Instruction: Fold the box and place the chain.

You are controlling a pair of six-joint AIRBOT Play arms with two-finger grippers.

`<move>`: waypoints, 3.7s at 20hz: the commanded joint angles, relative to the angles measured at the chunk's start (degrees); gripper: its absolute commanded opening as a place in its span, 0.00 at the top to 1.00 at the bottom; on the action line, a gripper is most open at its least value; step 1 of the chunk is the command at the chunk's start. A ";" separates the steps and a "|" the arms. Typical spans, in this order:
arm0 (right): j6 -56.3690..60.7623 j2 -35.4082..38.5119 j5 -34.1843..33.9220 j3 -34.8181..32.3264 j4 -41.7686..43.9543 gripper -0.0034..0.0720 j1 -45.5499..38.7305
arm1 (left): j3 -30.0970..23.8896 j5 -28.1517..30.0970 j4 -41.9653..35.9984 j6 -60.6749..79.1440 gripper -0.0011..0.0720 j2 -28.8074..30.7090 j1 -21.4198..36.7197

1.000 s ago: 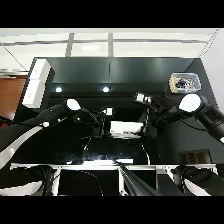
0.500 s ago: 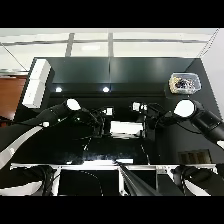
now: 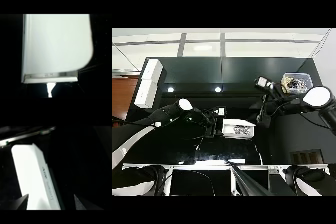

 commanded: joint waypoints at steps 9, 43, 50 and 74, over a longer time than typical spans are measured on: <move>-4.76 -0.20 -3.08 -11.85 3.19 0.09 -0.22 | -0.02 -0.02 0.02 0.04 0.43 0.00 -0.02; -9.51 -0.20 -5.09 -12.28 -1.07 0.65 6.03 | -0.02 -0.13 0.02 0.02 0.43 0.00 -0.07; -9.51 -0.20 -4.92 -12.28 -2.89 0.59 6.03 | -0.02 -0.13 0.02 0.02 0.43 0.00 -0.07; -7.61 -0.22 -6.01 -12.83 -5.75 0.59 6.03 | -0.02 -0.13 0.02 0.02 0.43 0.00 -0.07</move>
